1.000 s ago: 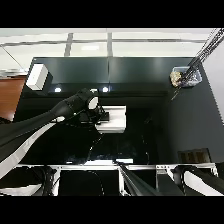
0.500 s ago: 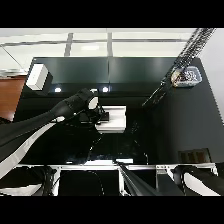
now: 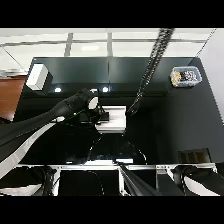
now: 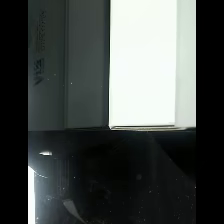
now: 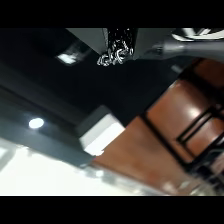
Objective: Fold the box and place the chain.
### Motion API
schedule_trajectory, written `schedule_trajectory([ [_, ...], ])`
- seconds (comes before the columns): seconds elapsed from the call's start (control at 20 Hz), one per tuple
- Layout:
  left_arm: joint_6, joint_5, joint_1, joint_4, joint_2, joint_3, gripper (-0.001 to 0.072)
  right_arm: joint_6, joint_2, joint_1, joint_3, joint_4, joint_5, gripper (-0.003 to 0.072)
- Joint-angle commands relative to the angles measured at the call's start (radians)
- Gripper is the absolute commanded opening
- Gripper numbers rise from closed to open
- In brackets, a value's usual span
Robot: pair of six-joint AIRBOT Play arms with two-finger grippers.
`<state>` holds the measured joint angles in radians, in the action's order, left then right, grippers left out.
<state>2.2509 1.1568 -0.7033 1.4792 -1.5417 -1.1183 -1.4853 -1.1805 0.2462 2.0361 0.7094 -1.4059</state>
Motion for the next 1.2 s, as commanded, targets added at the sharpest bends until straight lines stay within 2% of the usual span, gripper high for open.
schedule_trajectory([
  [0.0,0.000,0.000,0.001,0.000,-0.001,0.000,0.0027,-0.003,-0.040,0.095,0.000,-0.001,0.047,0.0008],
  [0.15,0.000,0.000,0.001,0.000,-0.001,0.000,0.0027,-0.003,-0.071,0.134,-0.006,0.006,0.047,0.0008],
  [0.45,0.000,-0.002,0.001,0.000,-0.001,0.000,0.0027,-0.002,-0.073,0.138,-0.181,0.052,0.002,0.0009],
  [0.55,0.000,-0.002,0.001,0.000,-0.001,0.000,0.0027,-0.003,-0.073,0.138,-0.209,0.129,-0.034,0.0010],
  [0.75,0.000,-0.002,0.001,0.001,-0.001,0.000,0.0027,-0.030,-0.070,0.114,-0.212,0.298,-0.183,0.0010],
  [0.95,0.000,-0.004,0.001,0.001,-0.001,0.000,0.0027,-0.037,-0.070,0.111,-0.223,0.288,-0.257,0.0011],
  [1.15,0.000,-0.004,0.001,0.001,-0.001,0.000,0.0027,-0.035,-0.070,0.142,-0.290,0.214,-0.241,0.0010],
])
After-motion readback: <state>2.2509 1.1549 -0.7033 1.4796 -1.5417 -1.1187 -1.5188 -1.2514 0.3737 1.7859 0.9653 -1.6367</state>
